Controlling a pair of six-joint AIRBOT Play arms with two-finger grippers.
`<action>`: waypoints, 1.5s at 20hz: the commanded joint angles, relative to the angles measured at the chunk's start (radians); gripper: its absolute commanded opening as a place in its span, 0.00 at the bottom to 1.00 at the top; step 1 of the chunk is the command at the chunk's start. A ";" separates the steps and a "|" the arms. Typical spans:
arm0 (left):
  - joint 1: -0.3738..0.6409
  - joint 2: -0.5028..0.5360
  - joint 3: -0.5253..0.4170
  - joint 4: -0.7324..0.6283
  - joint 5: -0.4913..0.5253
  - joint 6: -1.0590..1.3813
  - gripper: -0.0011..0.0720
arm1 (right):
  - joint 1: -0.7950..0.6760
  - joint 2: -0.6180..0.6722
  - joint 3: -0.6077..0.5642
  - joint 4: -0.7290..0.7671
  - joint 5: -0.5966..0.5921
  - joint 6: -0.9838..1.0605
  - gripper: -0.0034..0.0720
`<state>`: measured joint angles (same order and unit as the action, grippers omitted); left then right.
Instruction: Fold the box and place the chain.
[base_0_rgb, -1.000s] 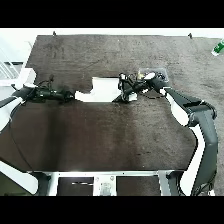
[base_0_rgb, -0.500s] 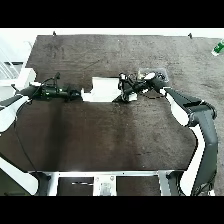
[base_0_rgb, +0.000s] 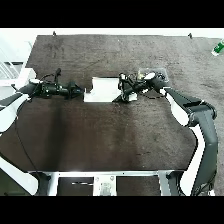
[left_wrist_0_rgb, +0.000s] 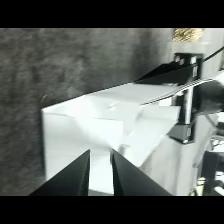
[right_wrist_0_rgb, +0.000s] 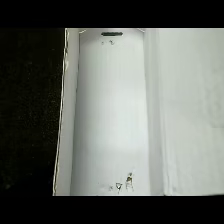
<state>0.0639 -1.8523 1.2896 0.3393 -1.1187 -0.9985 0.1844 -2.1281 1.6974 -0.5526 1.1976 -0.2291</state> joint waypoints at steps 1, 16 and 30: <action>0.006 0.000 0.002 0.066 0.036 -0.027 0.26 | 0.000 0.000 0.000 0.000 0.000 0.000 0.61; -0.032 -0.002 0.002 0.204 0.117 -0.115 0.04 | 0.000 0.000 0.000 0.000 0.000 0.000 0.61; -0.094 -0.038 0.002 0.127 0.150 -0.109 0.04 | 0.000 0.000 0.000 0.000 0.000 0.000 0.61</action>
<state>-0.0143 -1.8866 1.2907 0.4866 -0.9894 -1.1103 0.1844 -2.1281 1.6974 -0.5529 1.1976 -0.2295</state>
